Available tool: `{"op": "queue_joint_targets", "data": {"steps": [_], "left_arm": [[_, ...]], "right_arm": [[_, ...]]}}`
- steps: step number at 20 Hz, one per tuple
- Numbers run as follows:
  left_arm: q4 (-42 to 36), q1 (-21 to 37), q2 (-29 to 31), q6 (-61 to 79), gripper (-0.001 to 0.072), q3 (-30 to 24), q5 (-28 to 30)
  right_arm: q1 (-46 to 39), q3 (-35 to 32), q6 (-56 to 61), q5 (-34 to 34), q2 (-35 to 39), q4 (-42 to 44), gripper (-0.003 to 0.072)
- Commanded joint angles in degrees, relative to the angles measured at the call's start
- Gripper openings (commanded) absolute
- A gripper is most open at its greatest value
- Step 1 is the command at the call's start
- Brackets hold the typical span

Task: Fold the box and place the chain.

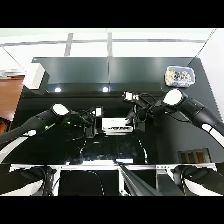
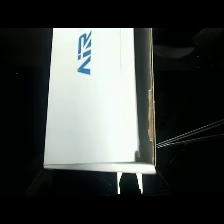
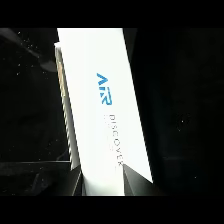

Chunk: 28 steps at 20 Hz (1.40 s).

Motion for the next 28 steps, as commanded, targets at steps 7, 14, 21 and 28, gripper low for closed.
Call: {"op": "queue_joint_targets", "data": {"steps": [7,14,21,28], "left_arm": [[0.02,-0.04,0.0,0.0,0.035,0.02,0.02],[0.02,-0.04,0.0,0.0,0.035,0.02,0.02],[0.02,-0.04,0.0,0.0,0.035,0.02,0.02],[0.02,-0.04,0.0,0.0,0.035,0.02,0.02]], "right_arm": [[0.07,-0.04,0.72,1.18,0.0,-0.68,0.0258],[0.07,-0.15,0.74,3.23,-0.04,-3.1,0.0319],[0.07,-0.68,0.74,3.32,-0.04,-3.06,0.0319],[-0.57,-1.03,6.88,4.59,1.49,-2.12,0.0314]]}}
